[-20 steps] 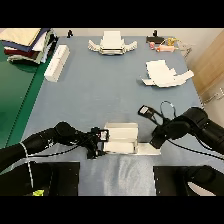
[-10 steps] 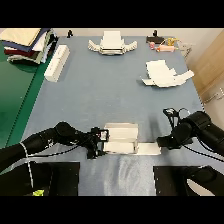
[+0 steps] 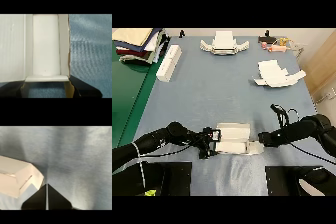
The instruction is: Fold the box.
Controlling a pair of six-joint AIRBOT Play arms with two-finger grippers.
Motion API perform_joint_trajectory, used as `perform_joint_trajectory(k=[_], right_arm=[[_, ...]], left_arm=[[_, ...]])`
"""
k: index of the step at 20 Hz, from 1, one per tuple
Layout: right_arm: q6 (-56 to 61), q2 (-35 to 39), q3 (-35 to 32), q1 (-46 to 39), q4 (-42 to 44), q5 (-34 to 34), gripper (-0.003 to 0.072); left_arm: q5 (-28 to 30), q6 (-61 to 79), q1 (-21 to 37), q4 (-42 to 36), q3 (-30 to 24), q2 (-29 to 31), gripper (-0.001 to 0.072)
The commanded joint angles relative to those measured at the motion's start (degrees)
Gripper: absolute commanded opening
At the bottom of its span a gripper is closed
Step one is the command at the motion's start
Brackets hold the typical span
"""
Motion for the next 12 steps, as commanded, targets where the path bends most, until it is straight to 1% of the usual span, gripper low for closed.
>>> perform_joint_trajectory(k=[1, 2, 3, 4, 5, 7, 10, 12], right_arm=[[-0.7, 3.6, 1.1, 0.0, 2.4, 0.2, 0.0265], [-0.7, 4.1, 1.2, 0.0, 2.5, 0.2, 0.0326], [-0.7, 4.1, 1.2, 0.0, 3.0, 0.2, 0.0370], [-0.9, 3.8, 1.2, 0.0, 4.1, 0.2, 0.0437], [-2.4, 3.4, 1.2, 0.0, 5.9, 0.3, 0.0472], [-4.9, 1.7, 1.2, 1.4, 9.4, 1.5, 0.0472], [-4.9, -1.7, 1.3, 6.3, 9.2, 4.8, 0.0472], [-2.8, -4.6, 1.6, 9.3, 7.7, 6.2, 0.0468]], left_arm=[[0.0, 0.0, 0.0, 0.0, 0.0, 0.0, 0.0337], [0.0, 0.0, 0.0, 0.0, 0.0, 0.0, 0.0338], [0.0, 0.0, 0.0, 0.0, 0.0, 0.0, 0.0337], [0.0, 0.0, 0.0, 0.0, 0.0, 0.0, 0.0337], [0.0, 0.0, 0.0, 0.0, 0.0, 0.0, 0.0337], [0.0, 0.0, 0.0, 0.0, 0.0, 0.0, 0.0338], [0.0, 0.0, 0.0, 0.0, 0.0, 0.0, 0.0338], [0.0, 0.0, 0.0, 0.0, 0.0, 0.0, 0.0338]])
